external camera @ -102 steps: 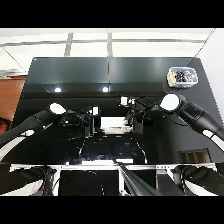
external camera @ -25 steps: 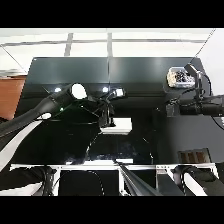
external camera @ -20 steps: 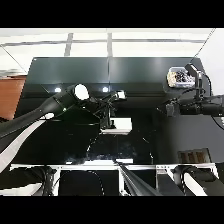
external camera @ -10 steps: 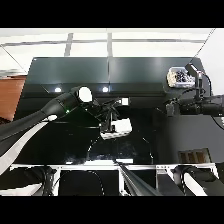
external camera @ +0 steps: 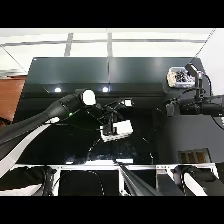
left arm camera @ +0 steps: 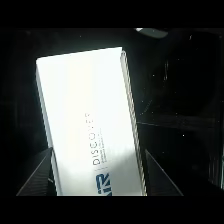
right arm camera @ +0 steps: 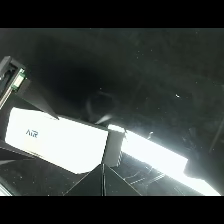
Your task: Fold the box and place the chain.
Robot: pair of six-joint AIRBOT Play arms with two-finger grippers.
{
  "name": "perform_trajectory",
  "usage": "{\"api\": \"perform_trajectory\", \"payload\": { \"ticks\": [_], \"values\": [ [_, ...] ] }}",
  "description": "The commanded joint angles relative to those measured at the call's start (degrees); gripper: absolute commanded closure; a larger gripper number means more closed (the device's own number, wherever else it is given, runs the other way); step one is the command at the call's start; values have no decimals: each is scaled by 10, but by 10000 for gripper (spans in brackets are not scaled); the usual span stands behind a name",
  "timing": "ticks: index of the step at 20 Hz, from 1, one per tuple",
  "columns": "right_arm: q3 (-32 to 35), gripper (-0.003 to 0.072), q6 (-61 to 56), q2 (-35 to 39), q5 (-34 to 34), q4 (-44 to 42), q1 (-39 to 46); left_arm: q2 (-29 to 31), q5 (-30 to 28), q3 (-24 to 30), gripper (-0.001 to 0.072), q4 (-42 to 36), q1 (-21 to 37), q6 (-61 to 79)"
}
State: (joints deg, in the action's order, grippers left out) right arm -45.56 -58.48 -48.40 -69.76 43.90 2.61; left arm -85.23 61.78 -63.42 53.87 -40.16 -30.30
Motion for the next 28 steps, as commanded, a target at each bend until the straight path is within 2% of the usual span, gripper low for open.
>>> {"api": "perform_trajectory", "payload": {
  "ticks": [1,6,12,17,22,28],
  "values": [
    [0,673,0,0,0,2,0,0,-2,-11,-3,35,-9,-64],
    [0,673,0,0,0,4,0,0,-5,-28,-4,49,-29,-101],
    [0,672,0,0,0,10,0,0,-17,-30,-5,107,-59,-144],
    [0,673,0,0,3,10,0,0,-45,-30,-5,128,-70,-169],
    [0,672,0,0,6,10,0,-8,-76,-29,-4,186,-91,-169],
    [0,672,-1,0,6,10,0,-12,-77,-29,-1,224,-99,-169]
  ]
}}
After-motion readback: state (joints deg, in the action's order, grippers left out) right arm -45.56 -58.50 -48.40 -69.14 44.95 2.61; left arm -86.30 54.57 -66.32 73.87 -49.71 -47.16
